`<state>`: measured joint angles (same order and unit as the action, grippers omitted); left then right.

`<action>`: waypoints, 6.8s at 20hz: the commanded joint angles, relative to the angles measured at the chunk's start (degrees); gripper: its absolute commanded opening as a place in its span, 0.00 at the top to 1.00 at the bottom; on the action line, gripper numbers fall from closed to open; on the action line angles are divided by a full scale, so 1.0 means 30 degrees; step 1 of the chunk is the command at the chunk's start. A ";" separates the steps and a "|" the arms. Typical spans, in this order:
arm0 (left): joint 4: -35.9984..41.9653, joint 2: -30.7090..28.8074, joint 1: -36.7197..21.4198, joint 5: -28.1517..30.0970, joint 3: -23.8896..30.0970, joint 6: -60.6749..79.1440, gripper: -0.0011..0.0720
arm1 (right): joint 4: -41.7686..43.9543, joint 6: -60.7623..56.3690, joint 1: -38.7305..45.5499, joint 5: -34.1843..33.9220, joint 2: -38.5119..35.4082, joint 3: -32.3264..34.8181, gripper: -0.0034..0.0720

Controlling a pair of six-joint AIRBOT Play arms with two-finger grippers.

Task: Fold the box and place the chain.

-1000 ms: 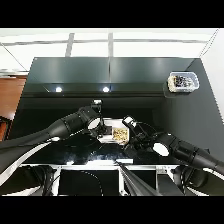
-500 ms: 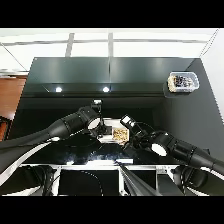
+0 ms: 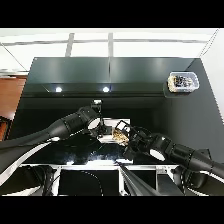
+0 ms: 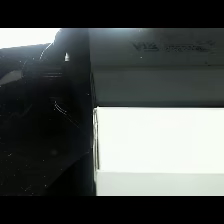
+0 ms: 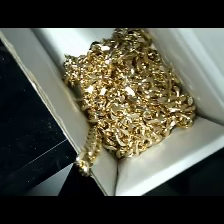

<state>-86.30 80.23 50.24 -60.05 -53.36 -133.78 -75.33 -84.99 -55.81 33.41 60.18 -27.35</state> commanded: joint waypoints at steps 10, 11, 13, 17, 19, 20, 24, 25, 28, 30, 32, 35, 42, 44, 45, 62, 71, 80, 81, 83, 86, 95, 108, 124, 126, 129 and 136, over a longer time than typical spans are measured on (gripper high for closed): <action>0.0000 0.0007 0.0007 0.0000 0.0007 0.0007 0.94 | -0.0634 -0.0036 -0.0226 0.0488 0.0000 -0.0007 0.78; 0.0000 0.0007 0.0007 0.0000 0.0007 0.0007 0.94 | -0.0634 -0.0036 -0.0226 0.0503 0.0000 -0.0007 0.78; 0.0000 0.0007 0.0007 0.0000 0.0007 0.0007 0.94 | -0.0627 -0.0036 -0.0226 0.0532 0.0000 -0.0007 0.79; 0.0000 0.0007 0.0007 0.0000 0.0007 0.0007 0.94 | -0.0634 -0.0029 0.0044 0.1005 -0.0007 -0.0058 0.79; 0.0000 0.0007 0.0007 0.0000 0.0007 0.0007 0.95 | -0.0634 -0.0022 0.0627 0.1647 -0.0015 -0.0189 0.79; -0.0007 0.0007 0.0007 0.0000 0.0007 0.0007 0.94 | -0.0627 -0.0022 0.0933 0.1982 -0.0022 -0.0270 0.81; -0.0007 0.0007 0.0007 0.0000 0.0007 0.0007 0.94 | -0.0918 0.0211 0.1464 0.2929 -0.0051 -0.0801 0.94; -0.0007 0.0007 0.0007 0.0000 0.0007 0.0007 0.94 | -0.0925 0.0211 0.1464 0.2973 -0.0051 -0.0940 0.94; 0.0000 0.0007 0.0007 0.0000 0.0007 0.0000 0.94 | -0.0947 0.0211 0.1464 0.3038 -0.0073 -0.1158 0.94; 0.0000 0.0007 0.0007 -0.0007 0.0007 0.0007 0.94 | -0.0976 0.0211 0.1537 0.3410 -0.0131 -0.1209 0.94; 0.0000 0.0007 0.0007 -0.0007 0.0007 0.0007 0.94 | -0.1049 0.0204 0.1588 0.4320 -0.0379 -0.1530 0.94; -0.0007 0.0007 0.0007 0.0000 0.0007 0.0000 0.94 | -0.1122 0.0481 0.1639 0.6892 -0.0750 -0.2973 0.94; 0.0000 0.0007 0.0007 -0.0007 0.0007 0.0007 0.94 | 0.0335 0.1494 0.5457 1.0295 -0.1297 -0.7461 0.94; -0.0007 0.0007 0.0007 0.0000 0.0007 0.0007 0.94 | 0.2055 0.1996 0.6470 1.0440 -0.1297 -0.8211 0.94; 0.0000 0.0007 0.0007 -0.0007 0.0007 0.0000 0.94 | 0.3002 0.2186 0.6783 1.0426 -0.1290 -0.8349 0.94; 0.0000 0.0007 0.0007 -0.0029 0.0007 0.0007 0.94 | 0.4932 0.1960 0.8262 0.9661 -0.1545 -0.7665 0.49; -0.0073 0.0007 -0.0036 0.0233 -0.0481 -0.1137 0.95 | 0.4881 0.1989 1.3100 1.0338 -0.3315 -0.7665 0.49; -0.0299 -0.0029 -0.0197 -0.0925 -0.1690 -0.1384 0.19 | 0.4896 0.1974 1.3092 1.0287 -0.3315 -0.7665 0.49; -0.0772 -0.0117 -0.0182 -0.1858 -0.2200 -0.0138 0.19 | 0.4889 0.1974 1.3092 1.0287 -0.3315 -0.7665 0.49; -0.1450 -0.0780 -0.0146 -0.3687 -0.3009 0.3351 0.19 | 0.4889 0.1974 1.3092 1.0280 -0.3315 -0.7665 0.49; -0.3621 -0.3286 -0.0321 -0.6251 -0.2929 0.5144 0.19 | 0.4867 0.1960 1.3100 1.0280 -0.3315 -0.7665 0.49; 0.7104 -0.9595 -0.9282 -0.0138 0.4925 1.4753 0.19 | 0.4510 0.1100 1.3107 0.8502 -0.3308 -0.7657 0.49; 1.3719 -0.6783 -0.7278 0.3315 0.8116 4.4457 0.00 | 0.3191 0.0546 1.3092 0.8480 -0.3308 -0.7657 0.49; 1.6888 -0.2754 -0.7847 0.4845 0.6732 4.6686 0.01 | 0.2579 -0.0124 1.3085 0.7898 -0.3300 -0.7657 0.49; 1.7231 -0.2608 -0.7847 0.4932 0.6732 4.6686 0.01 | 0.2579 -0.0124 1.3085 0.7898 -0.3300 -0.7657 0.49; 1.7755 -0.2441 -0.7832 0.4932 0.6732 4.6803 0.01 | 0.2579 -0.0124 1.3085 0.7905 -0.3300 -0.7657 0.49; 1.8141 -0.2317 -0.7730 0.4969 0.6732 4.8858 0.01 | 0.2579 -0.0117 1.3085 0.7919 -0.3300 -0.7657 0.49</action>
<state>-32.29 73.14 27.03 -45.58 -33.12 9.98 -67.64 -85.34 -16.51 57.14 50.30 -50.35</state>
